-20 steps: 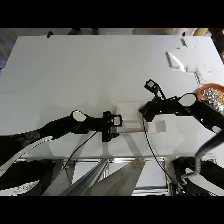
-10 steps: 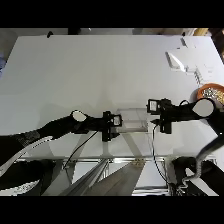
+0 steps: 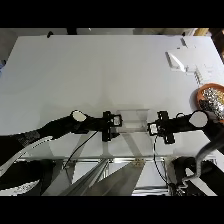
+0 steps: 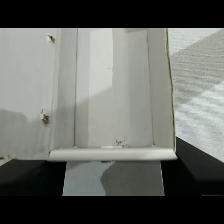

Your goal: Fold the box and place the chain.

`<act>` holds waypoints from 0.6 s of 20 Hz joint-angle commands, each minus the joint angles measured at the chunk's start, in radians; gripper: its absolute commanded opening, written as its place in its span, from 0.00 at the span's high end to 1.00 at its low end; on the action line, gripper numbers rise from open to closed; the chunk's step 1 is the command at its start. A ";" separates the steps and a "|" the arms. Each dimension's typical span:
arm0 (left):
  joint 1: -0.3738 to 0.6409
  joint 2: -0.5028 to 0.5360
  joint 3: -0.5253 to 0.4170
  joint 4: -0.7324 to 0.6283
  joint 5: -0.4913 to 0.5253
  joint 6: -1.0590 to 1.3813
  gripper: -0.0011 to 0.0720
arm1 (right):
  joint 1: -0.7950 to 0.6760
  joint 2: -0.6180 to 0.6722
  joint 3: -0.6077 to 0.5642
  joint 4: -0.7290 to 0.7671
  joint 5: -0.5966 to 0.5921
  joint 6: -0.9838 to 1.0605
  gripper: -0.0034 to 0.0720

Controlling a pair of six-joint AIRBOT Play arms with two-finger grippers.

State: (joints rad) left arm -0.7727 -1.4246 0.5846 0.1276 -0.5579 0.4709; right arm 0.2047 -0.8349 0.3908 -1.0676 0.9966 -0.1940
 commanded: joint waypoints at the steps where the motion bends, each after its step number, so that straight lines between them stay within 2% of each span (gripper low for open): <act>1: -0.001 0.000 0.000 0.000 0.000 0.000 0.56 | 0.001 -0.014 -0.043 0.106 -0.096 -0.085 0.72; 8: -0.001 0.000 0.000 0.000 0.000 0.000 0.56 | 0.001 -0.074 -0.044 0.281 -0.105 -0.122 0.76; 12: -0.001 0.000 0.000 0.000 0.000 0.000 0.56 | 0.001 -0.076 -0.044 0.298 -0.119 -0.126 0.76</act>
State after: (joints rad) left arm -0.7727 -1.4246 0.5846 0.1284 -0.5579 0.4717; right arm 0.2047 -0.9051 0.3481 -0.8108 0.8883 -0.3084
